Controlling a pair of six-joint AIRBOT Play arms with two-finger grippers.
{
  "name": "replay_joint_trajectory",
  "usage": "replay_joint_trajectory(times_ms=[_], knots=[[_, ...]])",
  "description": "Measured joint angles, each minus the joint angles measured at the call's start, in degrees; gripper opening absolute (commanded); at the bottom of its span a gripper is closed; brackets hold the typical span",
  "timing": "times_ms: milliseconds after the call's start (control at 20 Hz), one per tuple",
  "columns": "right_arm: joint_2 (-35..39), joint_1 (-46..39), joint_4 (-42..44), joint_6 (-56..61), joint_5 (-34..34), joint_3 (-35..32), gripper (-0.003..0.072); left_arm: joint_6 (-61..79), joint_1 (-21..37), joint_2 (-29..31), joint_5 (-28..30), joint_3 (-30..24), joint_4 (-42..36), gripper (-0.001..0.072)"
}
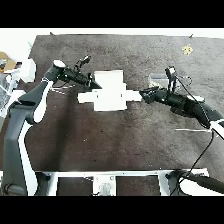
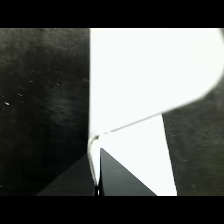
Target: Fold the box and place the chain.
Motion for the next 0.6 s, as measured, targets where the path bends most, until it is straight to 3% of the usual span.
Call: replay_joint_trajectory(times_ms=[250,500,550,600], knots=[[0.3,-0.4,-1.0,-1.4,0.8,0.0,0.0375,5.2,-0.1,-0.1,4.7,-0.2,5.0,0.0010],[0.3,0.2,-1.4,-4.3,0.9,0.0,0.0376,9.1,-0.1,-0.2,9.0,-3.9,7.4,0.0010],[0.3,0.5,-1.4,-5.3,0.9,0.0,0.0411,9.7,0.0,-0.1,9.6,-4.5,7.3,0.0011],[0.3,0.9,-1.4,-6.5,0.8,0.0,0.0517,10.1,0.0,-0.1,10.1,-5.0,7.2,0.0012]])
